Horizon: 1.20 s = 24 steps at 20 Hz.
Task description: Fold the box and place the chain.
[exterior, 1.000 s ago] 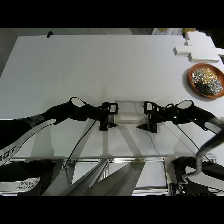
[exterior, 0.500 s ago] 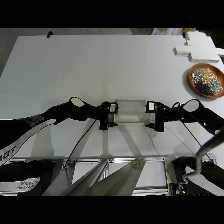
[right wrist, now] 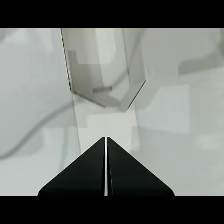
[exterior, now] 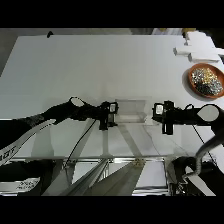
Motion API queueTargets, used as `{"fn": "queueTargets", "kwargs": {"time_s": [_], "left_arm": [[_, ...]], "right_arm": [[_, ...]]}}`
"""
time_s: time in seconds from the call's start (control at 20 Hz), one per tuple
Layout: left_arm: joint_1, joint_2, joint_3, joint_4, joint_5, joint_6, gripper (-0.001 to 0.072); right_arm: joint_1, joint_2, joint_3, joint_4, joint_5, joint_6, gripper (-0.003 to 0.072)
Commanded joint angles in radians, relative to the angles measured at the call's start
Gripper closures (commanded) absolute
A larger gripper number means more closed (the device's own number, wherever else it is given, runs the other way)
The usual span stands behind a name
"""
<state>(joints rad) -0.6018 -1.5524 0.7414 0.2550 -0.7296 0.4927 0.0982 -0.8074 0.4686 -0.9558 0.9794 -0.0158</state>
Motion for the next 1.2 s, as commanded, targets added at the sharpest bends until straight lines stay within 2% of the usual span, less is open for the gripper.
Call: {"fn": "queueTargets", "kwargs": {"time_s": [0.0,0.1,0.2,0.55,0.7,0.8,1.0,1.15], "left_arm": [[0.000,0.000,0.000,0.000,0.000,0.000,0.0638],[0.000,0.000,0.000,0.000,0.000,0.000,0.0638],[0.000,0.000,0.000,0.000,0.000,0.000,0.0638],[0.000,0.000,0.000,0.000,0.000,0.000,0.0638],[0.000,0.000,0.000,0.000,0.000,0.000,0.0638],[0.000,0.000,0.000,0.000,0.000,0.000,0.0638],[0.000,0.000,0.000,0.000,0.000,0.000,0.0638],[0.000,0.000,0.000,0.000,0.000,0.000,0.0638]], "right_arm": [[0.000,0.045,0.001,0.261,-0.008,0.017,0.0668],[0.000,0.022,0.001,0.471,-0.053,0.011,0.0668],[0.000,-0.035,0.001,0.584,-0.119,0.011,0.0668],[0.000,-0.385,0.001,0.726,-0.309,0.017,0.0668],[0.000,-0.454,0.001,0.719,-0.328,0.066,0.0669],[0.000,-0.455,0.002,0.717,-0.328,0.075,0.0669],[0.000,-0.379,0.055,0.698,-0.229,0.101,0.0668],[0.000,-0.257,0.086,0.522,-0.182,0.144,0.0669]]}}
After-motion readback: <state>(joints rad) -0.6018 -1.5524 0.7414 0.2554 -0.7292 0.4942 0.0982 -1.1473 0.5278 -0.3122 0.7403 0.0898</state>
